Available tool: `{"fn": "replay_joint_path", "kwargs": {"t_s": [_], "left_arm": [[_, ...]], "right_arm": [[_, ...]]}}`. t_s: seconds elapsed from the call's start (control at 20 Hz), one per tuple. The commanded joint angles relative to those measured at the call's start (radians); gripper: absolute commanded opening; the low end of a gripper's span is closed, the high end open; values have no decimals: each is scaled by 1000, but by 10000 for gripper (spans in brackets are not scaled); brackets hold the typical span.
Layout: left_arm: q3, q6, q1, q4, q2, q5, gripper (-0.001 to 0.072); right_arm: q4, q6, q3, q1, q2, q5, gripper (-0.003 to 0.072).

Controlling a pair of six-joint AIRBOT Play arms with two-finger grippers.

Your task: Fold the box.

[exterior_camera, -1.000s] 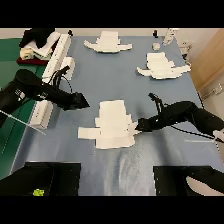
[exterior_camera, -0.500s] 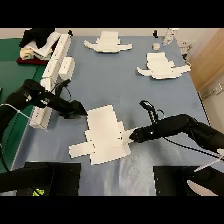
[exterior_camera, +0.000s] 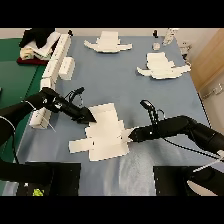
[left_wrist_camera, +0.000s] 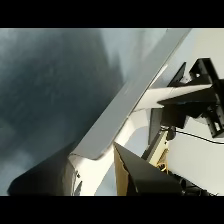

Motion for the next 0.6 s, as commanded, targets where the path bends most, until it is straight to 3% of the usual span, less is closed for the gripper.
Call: {"fn": "replay_joint_path", "kwargs": {"t_s": [0.0, 0.55], "left_arm": [[18, 75, -4, -51, -14, -1, 350], [18, 244, -34, -67, -14, -81, 349]], "right_arm": [[-1, 7, 0, 1, 1, -2, 1], [-7, 16, 0, 1, 1, 3, 1]]}}
